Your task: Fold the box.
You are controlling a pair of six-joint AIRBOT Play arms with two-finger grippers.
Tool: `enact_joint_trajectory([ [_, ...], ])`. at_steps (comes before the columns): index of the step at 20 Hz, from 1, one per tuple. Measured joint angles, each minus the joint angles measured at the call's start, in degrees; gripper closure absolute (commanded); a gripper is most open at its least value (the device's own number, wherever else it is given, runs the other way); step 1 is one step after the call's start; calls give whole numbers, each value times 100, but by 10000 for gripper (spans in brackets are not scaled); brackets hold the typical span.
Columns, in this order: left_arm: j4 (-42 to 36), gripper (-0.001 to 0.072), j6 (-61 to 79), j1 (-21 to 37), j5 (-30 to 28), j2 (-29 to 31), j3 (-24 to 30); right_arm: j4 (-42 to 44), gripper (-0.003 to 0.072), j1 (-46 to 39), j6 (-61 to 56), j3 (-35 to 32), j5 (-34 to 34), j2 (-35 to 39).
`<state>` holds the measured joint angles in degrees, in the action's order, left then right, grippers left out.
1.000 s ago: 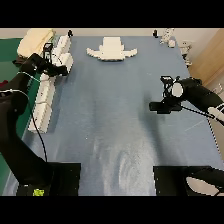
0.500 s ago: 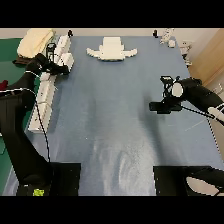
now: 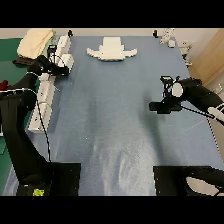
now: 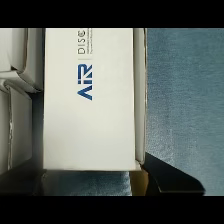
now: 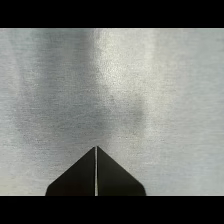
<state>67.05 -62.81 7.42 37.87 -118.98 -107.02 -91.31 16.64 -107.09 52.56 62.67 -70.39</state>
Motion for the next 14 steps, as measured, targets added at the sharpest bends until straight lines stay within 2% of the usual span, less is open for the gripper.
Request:
enact_joint_trajectory([
  [3, 0, 193, 0, 0, 0, -24, 0, -2, 669, 0, 0, 0, 0, 0],
  [5, -4, 7, 0, 0, 2, -26, 0, -2, 669, 0, 0, 0, 2, 0],
  [11, -20, 7, -11, 7, 109, -9, 0, -2, 669, 0, 2, 0, 0, 0],
  [14, -17, 7, -44, 42, 573, 162, -2, -2, 669, 0, 2, 0, 0, 0],
])
